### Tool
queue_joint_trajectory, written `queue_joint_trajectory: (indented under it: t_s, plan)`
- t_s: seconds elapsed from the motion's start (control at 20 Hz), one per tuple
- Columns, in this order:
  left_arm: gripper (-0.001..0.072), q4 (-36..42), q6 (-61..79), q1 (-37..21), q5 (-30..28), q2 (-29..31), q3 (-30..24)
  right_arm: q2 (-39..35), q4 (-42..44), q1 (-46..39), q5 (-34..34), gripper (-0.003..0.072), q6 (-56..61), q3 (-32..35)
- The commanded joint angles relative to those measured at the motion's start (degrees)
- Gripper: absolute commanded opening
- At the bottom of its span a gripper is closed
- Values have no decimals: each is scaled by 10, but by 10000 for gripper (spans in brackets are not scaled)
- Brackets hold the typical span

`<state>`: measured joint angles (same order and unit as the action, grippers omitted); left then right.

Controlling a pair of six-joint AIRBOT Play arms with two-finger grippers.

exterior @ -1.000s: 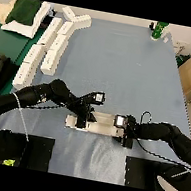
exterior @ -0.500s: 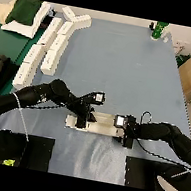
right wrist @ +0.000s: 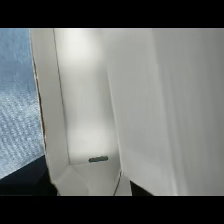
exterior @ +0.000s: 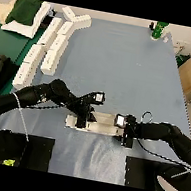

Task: Fold the box.

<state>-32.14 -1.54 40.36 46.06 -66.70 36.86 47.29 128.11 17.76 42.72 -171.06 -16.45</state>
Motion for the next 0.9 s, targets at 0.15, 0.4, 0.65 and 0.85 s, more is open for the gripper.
queue_joint_trajectory:
  t_s: [0.15, 0.4, 0.65, 0.85]
  plan:
    - [13, 0, 0, 0, 0, 0, 0, 33, -2, 1, 0, 555, 0, 0]
    - [14, 0, 0, 0, 0, 0, 0, 33, -4, 1, 0, 484, 0, 0]
    - [14, 0, 0, 0, 0, 0, 0, 33, -4, 1, 0, 484, 0, 0]
    - [14, 0, 0, 0, 0, 0, 0, 33, -4, 1, 0, 485, 0, 0]
